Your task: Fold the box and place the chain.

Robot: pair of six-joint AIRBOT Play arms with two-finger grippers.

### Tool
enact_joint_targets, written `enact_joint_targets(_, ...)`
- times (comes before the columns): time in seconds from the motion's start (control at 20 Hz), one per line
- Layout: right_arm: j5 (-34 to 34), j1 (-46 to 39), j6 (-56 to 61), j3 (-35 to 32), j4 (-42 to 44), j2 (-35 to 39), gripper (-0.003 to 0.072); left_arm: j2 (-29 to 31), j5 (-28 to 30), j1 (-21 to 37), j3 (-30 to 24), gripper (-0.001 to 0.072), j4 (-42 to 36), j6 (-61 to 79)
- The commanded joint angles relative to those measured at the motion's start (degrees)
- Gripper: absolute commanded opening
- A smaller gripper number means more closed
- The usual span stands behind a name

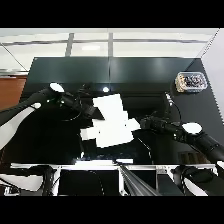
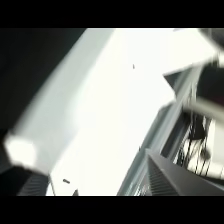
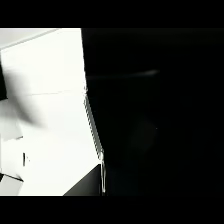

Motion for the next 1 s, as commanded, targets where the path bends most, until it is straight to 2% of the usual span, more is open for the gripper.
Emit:
enact_joint_targets(0.0,0.0,0.0,0.2,0.0,0.0,0.0,0.0021,-2.9,-5.2,-2.3,3.5,0.0575,3.9,6.4)
enact_joint_targets(0.05,0.0,0.0,0.2,0.0,0.0,0.0,0.0021,-3.0,-5.2,-2.6,3.8,0.0484,4.0,8.6)
enact_joint_targets(0.15,0.1,0.0,0.1,0.0,0.0,0.0,0.0021,-3.0,-5.3,-2.6,4.2,0.0450,4.0,12.1)
enact_joint_targets(0.2,0.4,0.0,0.1,0.0,-0.4,0.0,0.0021,-3.0,-5.1,-2.6,4.3,0.0303,4.0,12.4)
enact_joint_targets(0.25,1.1,0.0,-0.3,0.0,-1.3,0.0,0.0021,-3.0,-5.4,-2.6,4.3,0.0049,4.0,14.4)
enact_joint_targets(0.4,2.5,0.0,-0.3,0.0,-4.3,0.0,0.0034,-2.9,-6.3,-2.5,4.3,0.0028,4.0,15.8)
enact_joint_targets(0.5,3.5,-2.1,2.6,1.7,-4.6,0.0,0.0366,-2.3,-6.6,-2.5,4.3,0.0026,4.4,15.5)
enact_joint_targets(0.55,7.1,-3.9,3.2,3.6,-5.7,0.0,0.0617,-1.6,-6.8,-2.6,4.2,0.0025,5.3,15.5)
enact_joint_targets(0.6,11.8,-5.9,3.2,6.4,-8.9,0.0,0.0711,-0.6,-6.8,-2.6,4.1,0.0024,6.1,15.3)
enact_joint_targets(0.75,24.3,-9.8,1.9,16.3,-25.0,0.0,0.0710,5.8,-1.4,-2.8,0.6,0.0024,6.3,17.6)
enact_joint_targets(0.85,26.8,-9.7,-0.7,20.2,-36.4,0.0,0.0709,11.0,7.0,-3.0,-4.0,0.0025,1.9,30.4)
enact_joint_targets(0.9,26.8,-9.7,-0.8,20.9,-40.7,0.0,0.0709,12.2,9.7,-3.0,-5.6,0.0026,-1.4,39.2)
enact_joint_targets(0.95,27.6,-9.7,-2.3,20.9,-42.9,0.0,0.0709,12.5,9.9,-3.1,-5.7,0.0026,-2.5,49.6)
